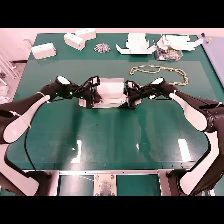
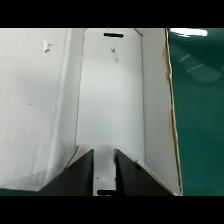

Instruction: Fold the box and place the chain.

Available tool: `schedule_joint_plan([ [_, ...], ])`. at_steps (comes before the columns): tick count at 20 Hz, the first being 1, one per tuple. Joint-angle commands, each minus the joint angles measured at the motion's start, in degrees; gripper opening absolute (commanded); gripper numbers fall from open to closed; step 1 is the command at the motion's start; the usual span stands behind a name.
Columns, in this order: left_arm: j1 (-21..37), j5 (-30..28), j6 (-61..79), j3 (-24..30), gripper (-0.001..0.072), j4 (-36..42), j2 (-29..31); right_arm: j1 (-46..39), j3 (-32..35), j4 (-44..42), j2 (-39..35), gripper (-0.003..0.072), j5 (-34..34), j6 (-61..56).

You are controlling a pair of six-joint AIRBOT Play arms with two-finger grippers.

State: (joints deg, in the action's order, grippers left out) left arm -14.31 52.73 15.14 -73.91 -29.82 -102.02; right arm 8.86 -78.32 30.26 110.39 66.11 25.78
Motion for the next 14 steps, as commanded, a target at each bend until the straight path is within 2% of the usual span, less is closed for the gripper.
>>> schedule_joint_plan([
  [1, 1.22, -3.41, 2.97, -0.13, 0.0113, -0.46, 0.2, 0.02, 0.0, -0.02, 0.0, 0.059, -0.02, -0.04],
  [2, 1.86, -2.86, 2.95, -0.13, 0.0112, -0.55, 0.31, 0.02, 0.0, -0.02, 0.0, 0.059, 0.0, -0.04],
  [4, 3.58, 1.01, 3.61, -0.13, 0.0019, -0.31, 0.31, 0.02, 0.0, -0.02, 0.0, 0.059, 0.0, -0.04],
  [9, 7.98, 9.75, 7.54, -0.13, 0.0017, 5.09, 2.64, 0.02, 0.0, -0.02, 0.0, 0.059, 0.0, -0.04],
  [11, 9.25, 9.88, 5.7, -0.11, 0.0017, 7.67, 4.48, 0.02, 0.0, -0.04, 0.0, 0.0589, -0.02, -0.04],
  [14, 11.21, 5.27, -8.07, -0.11, 0.0017, 7.74, 7.08, 0.02, 0.0, -0.02, 0.0, 0.059, 0.0, -0.04],
])
